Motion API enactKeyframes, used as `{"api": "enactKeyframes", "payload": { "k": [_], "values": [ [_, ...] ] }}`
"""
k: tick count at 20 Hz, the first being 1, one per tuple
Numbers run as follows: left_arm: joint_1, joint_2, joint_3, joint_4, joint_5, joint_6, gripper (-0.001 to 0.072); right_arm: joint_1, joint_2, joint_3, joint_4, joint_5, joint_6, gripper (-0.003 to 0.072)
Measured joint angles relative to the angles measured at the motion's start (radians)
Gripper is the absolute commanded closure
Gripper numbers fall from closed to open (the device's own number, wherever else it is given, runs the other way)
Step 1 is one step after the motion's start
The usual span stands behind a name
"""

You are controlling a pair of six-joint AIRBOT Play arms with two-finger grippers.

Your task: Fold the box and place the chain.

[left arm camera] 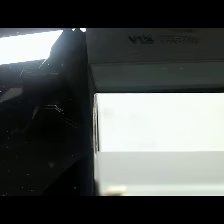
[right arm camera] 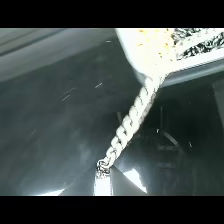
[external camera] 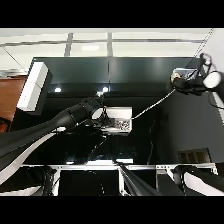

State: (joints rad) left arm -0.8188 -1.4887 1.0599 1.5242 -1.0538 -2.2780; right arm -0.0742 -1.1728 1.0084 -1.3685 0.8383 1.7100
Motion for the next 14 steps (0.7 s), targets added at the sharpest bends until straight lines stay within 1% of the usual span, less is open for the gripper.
{"api": "enactKeyframes", "payload": {
  "k": [4, 7, 10, 14],
  "values": [
    [0.0, 0.0, 0.0, 0.0, 0.0, 0.0, 0.0681, 0.002, 0.292, 0.001, 0.129, 0.141, -0.098, 0.0673],
    [0.0, 0.0, 0.0, 0.0, -0.001, 0.0, 0.068, 0.003, 0.446, 0.002, 0.267, 0.225, -0.141, 0.0673],
    [0.0, 0.0, 0.0, 0.0, -0.001, 0.0, 0.068, 0.003, 0.511, 0.002, 0.412, 0.314, -0.191, 0.0673],
    [0.0, 0.0, 0.0, 0.0, -0.001, 0.0, 0.068, 0.003, 0.54, 0.002, 0.596, 0.41, -0.256, 0.0673]
  ]
}}
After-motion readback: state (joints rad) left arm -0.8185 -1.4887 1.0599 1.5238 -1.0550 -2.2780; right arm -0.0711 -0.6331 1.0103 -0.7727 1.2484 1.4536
